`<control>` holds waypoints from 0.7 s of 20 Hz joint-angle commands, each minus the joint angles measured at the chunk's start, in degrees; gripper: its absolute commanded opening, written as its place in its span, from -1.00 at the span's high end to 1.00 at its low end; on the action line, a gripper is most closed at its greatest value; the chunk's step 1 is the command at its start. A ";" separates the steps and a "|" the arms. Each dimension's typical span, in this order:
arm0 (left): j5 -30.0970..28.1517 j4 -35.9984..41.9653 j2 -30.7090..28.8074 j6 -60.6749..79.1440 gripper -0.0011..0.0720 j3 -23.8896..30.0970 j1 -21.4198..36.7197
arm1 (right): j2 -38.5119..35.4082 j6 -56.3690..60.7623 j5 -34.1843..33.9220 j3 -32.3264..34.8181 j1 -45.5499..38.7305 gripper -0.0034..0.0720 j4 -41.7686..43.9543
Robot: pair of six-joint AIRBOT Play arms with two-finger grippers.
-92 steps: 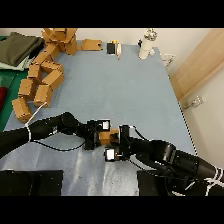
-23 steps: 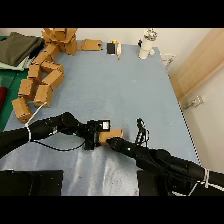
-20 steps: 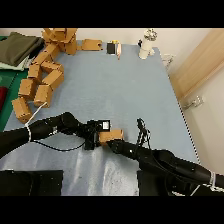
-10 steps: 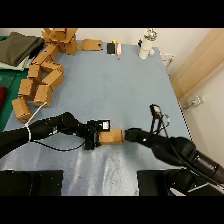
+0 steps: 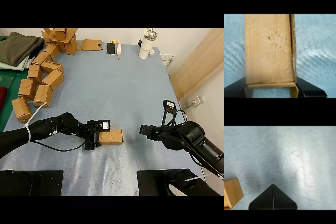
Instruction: Fold the box.
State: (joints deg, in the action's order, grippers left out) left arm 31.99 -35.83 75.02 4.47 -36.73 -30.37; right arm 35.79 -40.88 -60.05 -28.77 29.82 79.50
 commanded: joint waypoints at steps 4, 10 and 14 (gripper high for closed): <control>-1.55 0.07 -0.04 -1.38 -0.26 -0.11 0.02 | 0.33 3.17 0.07 -0.44 -0.55 0.90 0.83; -1.49 -0.04 -3.15 -8.22 -0.26 -0.13 0.07 | 0.33 3.02 0.07 -0.44 -0.55 0.90 1.07; -1.42 -1.49 -7.02 -16.11 -0.26 -0.11 0.11 | 0.33 2.21 0.07 -0.42 -0.55 0.90 0.59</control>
State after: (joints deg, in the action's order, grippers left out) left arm 30.22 -36.47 70.35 -5.69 -36.80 -30.28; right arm 36.12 -38.00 -60.01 -29.15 29.30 80.44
